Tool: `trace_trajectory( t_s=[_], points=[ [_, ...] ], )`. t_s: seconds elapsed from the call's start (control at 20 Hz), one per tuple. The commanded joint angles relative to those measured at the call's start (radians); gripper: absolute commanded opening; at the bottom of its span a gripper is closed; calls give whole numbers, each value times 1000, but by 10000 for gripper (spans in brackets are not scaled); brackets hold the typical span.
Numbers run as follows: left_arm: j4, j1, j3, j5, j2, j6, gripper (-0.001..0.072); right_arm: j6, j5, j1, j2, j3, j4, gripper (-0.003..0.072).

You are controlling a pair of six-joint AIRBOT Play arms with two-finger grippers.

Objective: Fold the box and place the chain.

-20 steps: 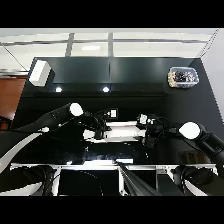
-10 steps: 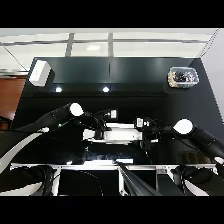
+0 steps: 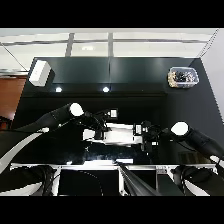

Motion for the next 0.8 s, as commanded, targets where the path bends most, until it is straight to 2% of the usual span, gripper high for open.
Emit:
trace_trajectory(
  t_s=[0.0,0.75],
  points=[
    [-2,1,0,2,0,-13,29,-24,-14,0,-31,-3,2,659],
    [-3,0,0,0,0,-38,29,-26,-31,0,-56,-3,22,656]
  ],
)
